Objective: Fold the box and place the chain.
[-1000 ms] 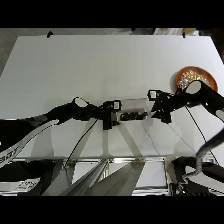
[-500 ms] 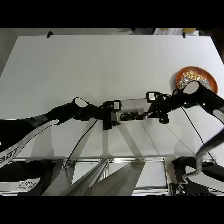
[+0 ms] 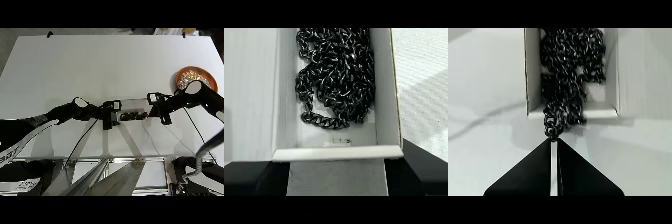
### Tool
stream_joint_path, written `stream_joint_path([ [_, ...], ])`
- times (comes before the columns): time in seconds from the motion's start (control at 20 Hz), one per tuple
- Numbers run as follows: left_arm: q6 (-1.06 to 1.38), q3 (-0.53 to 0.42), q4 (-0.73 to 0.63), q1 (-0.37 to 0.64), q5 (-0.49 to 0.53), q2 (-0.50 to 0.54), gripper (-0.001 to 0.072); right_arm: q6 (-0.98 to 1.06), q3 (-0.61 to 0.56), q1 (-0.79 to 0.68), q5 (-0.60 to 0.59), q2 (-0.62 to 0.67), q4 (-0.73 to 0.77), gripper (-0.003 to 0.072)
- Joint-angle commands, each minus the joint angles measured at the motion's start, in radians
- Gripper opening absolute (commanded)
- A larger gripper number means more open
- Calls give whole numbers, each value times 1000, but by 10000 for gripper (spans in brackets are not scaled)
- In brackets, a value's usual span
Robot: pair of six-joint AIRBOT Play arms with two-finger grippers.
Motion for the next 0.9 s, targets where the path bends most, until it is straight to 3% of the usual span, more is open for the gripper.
stream_joint_path([
  [0.0,0,0,0,0,0,0,208,96,0,0,5,61,-95,10],
  [0.3,0,0,0,0,0,0,208,235,0,0,-1,251,-48,10],
  [0.55,0,0,0,0,1,0,208,235,1,0,-18,418,220,10],
  [0.7,0,0,0,0,0,0,208,235,1,10,-22,429,413,10],
  [0.85,0,0,0,0,0,0,208,235,1,87,-98,423,469,10],
])
